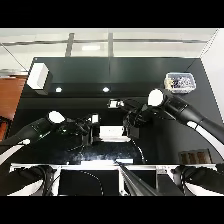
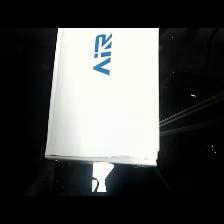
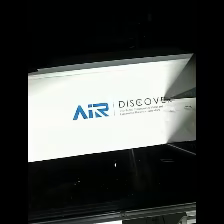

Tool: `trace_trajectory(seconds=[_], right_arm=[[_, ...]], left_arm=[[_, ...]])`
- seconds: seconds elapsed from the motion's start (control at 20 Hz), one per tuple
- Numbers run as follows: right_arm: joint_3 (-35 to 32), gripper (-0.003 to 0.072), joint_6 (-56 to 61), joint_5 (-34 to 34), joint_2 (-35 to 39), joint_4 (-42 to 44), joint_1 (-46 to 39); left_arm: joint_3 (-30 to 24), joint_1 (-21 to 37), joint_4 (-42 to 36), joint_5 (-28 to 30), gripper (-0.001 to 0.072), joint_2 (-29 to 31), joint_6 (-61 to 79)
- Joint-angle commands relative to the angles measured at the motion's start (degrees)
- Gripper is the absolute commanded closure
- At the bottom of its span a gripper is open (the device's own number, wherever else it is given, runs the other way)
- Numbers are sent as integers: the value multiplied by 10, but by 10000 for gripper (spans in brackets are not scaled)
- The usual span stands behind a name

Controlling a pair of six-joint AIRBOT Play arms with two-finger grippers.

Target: Fold the box and place the chain.

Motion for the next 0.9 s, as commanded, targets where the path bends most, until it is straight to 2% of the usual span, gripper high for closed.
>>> trace_trajectory(seconds=[0.0,0.2,0.4,0.45,0.5,0.55,0.6,0.75,0.85], right_arm=[[0,390,1,-3,-6,2,10],[2,390,31,10,-3,4,4],[7,391,167,73,30,6,-44],[6,479,216,97,38,13,-64],[1,599,243,123,41,29,-82],[-12,674,257,137,42,54,-95],[-34,675,258,124,42,85,-100],[-129,674,273,-39,41,245,-94],[-174,675,273,-105,38,353,-90]], left_arm=[[0,0,0,0,358,0,0],[0,0,0,0,358,0,0],[0,0,0,0,358,0,0],[0,0,0,0,358,0,0],[0,0,0,0,358,0,0],[0,0,0,0,358,0,0],[0,0,0,0,358,0,0],[0,0,0,0,358,0,0],[0,0,0,1,358,0,0]])
